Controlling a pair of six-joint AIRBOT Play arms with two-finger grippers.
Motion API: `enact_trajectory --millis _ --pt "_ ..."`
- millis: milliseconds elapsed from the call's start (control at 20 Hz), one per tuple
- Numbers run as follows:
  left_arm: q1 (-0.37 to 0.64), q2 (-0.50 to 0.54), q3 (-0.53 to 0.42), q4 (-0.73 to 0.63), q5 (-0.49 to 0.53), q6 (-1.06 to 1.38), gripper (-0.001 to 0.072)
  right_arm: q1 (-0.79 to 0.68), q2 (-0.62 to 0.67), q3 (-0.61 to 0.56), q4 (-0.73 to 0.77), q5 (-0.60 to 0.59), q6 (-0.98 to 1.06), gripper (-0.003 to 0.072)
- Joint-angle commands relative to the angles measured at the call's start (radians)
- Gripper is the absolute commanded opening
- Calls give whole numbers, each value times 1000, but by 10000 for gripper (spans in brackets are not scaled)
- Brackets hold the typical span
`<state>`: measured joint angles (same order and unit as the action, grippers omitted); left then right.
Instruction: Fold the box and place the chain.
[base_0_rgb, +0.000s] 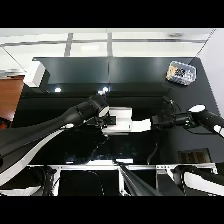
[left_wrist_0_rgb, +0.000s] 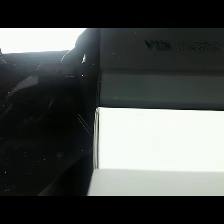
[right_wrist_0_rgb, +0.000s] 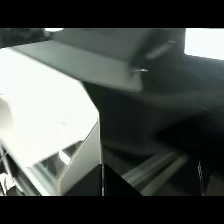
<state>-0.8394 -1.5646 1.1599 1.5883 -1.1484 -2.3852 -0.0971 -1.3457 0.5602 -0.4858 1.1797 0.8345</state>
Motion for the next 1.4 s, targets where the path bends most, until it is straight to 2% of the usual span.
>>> enact_trajectory --millis 0,100,150,300,350,400,500,550,600,950,1150,1350 --pt "0 0 1 0 -2 0 26 68 -16 66 55 56 -58 26" --pt "0 0 1 0 -2 0 26 86 -16 88 55 70 -26 561" --pt "0 0 1 0 -2 0 26 97 -16 88 56 75 -19 590" --pt "0 0 1 0 -2 0 26 159 -16 88 55 68 10 581" --pt "0 0 1 0 -2 0 26 187 -16 88 55 54 13 508" --pt "0 0 1 0 -2 0 26 213 -16 88 55 35 26 466" --pt "0 0 1 0 -2 0 26 263 -16 102 20 -20 75 463" --pt "0 0 1 0 -2 0 26 287 -16 122 -30 -45 121 390" --pt "0 0 1 0 -2 0 26 308 -16 145 -70 -59 154 365" --pt "0 0 1 0 -6 0 26 441 -16 286 -324 -127 503 365" --pt "0 0 1 0 -8 0 26 544 -16 360 -517 -126 722 365" --pt "0 0 1 0 -8 0 26 631 -16 399 -620 -124 866 357"
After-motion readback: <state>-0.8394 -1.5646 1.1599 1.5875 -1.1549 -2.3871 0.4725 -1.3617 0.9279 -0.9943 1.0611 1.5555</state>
